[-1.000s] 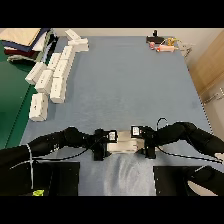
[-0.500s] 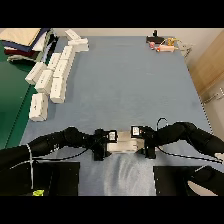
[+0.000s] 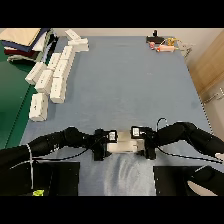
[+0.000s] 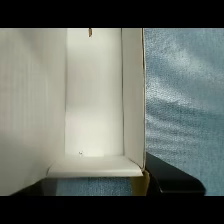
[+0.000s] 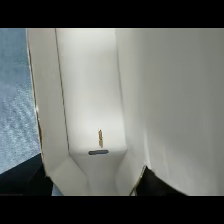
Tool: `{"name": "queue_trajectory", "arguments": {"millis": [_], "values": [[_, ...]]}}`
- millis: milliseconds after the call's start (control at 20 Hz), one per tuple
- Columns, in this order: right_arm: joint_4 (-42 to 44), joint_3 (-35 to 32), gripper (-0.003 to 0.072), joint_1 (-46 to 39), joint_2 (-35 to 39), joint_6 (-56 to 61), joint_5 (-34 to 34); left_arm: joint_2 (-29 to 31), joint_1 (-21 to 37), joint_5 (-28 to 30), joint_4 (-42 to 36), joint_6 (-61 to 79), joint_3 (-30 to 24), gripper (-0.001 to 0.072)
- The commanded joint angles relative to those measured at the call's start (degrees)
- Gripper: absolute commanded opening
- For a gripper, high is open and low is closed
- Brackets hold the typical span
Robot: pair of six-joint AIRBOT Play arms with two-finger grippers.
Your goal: Fold the box.
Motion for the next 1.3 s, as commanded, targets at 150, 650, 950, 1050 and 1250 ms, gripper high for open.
{"name": "queue_trajectory", "arguments": {"millis": [150, 650, 950, 1050, 1250], "values": [[-6.6, 1.0, 0.0718, 0.0, 4.7, 8.8, -0.9, 0.0, 0.0, 0.0, 0.0, 0.0, 0.0, 0.0521], [-14.1, 2.1, 0.0713, 0.0, 16.0, 30.0, -15.7, 0.0, 0.0, 0.0, 0.0, 0.0, 0.0, 0.052], [-4.5, 9.1, 0.0039, 0.0, 24.2, 63.1, -22.5, 0.0, 0.0, 0.0, 0.0, 0.0, 0.0, 0.052], [2.6, 8.9, 0.0004, 0.5, 23.0, 65.1, -18.7, 0.0, 0.0, 0.0, 0.0, 0.0, 0.0, 0.0521], [9.0, 8.8, 0.0004, 6.3, 15.5, 68.1, -1.6, 0.0, 0.0, 0.0, 0.0, 0.0, 0.0, 0.052]]}}
